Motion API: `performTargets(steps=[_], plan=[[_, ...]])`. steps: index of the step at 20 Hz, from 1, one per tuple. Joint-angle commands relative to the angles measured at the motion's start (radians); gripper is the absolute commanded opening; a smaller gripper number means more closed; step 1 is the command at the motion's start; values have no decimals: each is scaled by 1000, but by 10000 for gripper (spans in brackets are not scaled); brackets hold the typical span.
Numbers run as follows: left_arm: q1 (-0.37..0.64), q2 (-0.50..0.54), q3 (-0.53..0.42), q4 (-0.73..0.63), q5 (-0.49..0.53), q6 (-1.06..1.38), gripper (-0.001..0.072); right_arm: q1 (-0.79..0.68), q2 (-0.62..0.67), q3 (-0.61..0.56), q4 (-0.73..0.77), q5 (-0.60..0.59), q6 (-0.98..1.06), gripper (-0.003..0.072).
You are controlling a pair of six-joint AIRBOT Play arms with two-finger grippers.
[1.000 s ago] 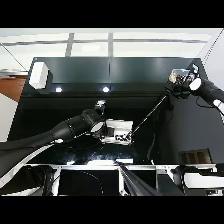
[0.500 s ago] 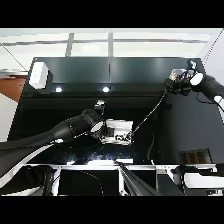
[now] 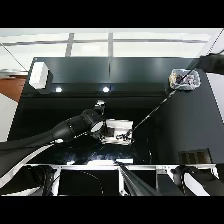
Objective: Fold the box and place the chain.
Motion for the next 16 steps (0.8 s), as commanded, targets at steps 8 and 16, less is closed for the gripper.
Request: performTargets(steps=[8,16], plan=[[0,0,0,0,-4,1,34,176,341,44,237,233,-11,30],[0,0,0,0,0,1,34,295,338,-121,357,473,2,30]])
